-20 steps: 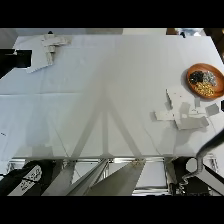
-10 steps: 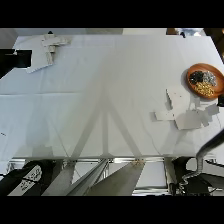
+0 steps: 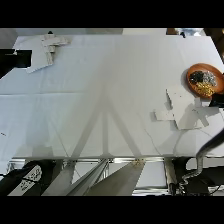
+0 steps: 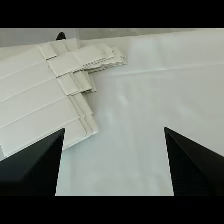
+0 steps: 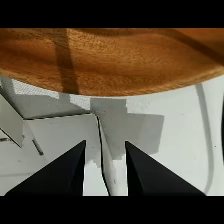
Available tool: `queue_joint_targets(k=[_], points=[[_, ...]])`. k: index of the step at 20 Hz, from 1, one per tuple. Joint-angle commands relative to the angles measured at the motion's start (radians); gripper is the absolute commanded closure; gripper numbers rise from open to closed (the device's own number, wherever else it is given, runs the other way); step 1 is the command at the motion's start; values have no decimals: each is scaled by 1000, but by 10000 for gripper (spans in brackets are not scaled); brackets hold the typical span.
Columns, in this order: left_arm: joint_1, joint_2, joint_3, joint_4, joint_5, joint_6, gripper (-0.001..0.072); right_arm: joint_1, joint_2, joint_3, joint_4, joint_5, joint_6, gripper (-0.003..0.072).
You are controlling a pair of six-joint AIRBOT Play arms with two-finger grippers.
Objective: Fold the box and place the chain.
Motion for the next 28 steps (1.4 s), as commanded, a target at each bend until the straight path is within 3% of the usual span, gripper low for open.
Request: queue_joint_targets(k=[1, 3, 5, 12, 16, 18, 25, 28], points=[[1, 0, 0, 0, 0, 0, 13, 0, -34, 9, 9, 35, -7, 467], [1, 0, 1, 0, 0, 0, 13, 0, -34, 9, -8, 68, -7, 511], [1, 0, 1, 0, 0, 0, 13, 0, -34, 9, -23, 90, -6, 674], [1, 0, 1, 0, 0, 0, 13, 11, -26, 9, 2, 180, -27, 672], [1, 0, 1, 0, 0, 0, 13, 85, 45, 9, 233, 183, -41, 673], [1, 0, 1, 0, 0, 0, 13, 165, 96, 9, 381, 145, -58, 673], [1, 1, 1, 0, 0, 0, 13, 568, 173, 9, 557, 49, -85, 673], [1, 1, 1, 0, 0, 0, 13, 711, 201, 9, 651, -71, -100, 674]])
